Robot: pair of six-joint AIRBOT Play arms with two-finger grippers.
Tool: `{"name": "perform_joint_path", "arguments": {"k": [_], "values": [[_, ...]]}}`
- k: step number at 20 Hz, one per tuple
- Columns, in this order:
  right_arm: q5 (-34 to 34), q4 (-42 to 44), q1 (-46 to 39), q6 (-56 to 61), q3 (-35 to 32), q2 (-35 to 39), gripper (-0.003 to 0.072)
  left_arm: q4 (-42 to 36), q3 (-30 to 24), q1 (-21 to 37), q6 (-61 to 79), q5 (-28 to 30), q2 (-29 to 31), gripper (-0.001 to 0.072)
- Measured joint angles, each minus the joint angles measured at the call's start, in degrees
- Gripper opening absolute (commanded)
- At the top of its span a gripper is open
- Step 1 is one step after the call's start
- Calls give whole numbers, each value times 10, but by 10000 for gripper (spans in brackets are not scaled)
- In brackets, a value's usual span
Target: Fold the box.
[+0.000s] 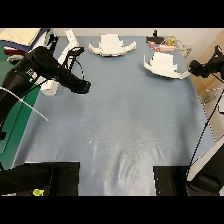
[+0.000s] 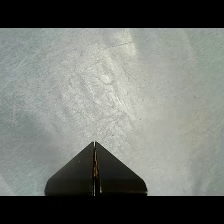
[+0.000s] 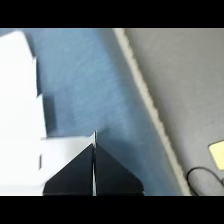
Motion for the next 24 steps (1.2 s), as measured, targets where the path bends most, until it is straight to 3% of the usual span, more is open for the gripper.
{"name": "perform_joint_path", "arguments": {"k": [6, 12, 16, 24], "values": [[-115, 57, 12, -18, -10, 52, -2, 0, 0, 0, 0, 0, 0, 15], [-204, 71, 68, -22, -105, 145, -3, 0, 0, 0, 0, 0, 0, 14], [-217, 73, 141, -23, -254, 246, -3, 0, 0, 0, 0, 0, 0, 14], [-100, 42, 262, 37, -651, 553, -2, 0, 0, 0, 0, 0, 0, 14]]}}
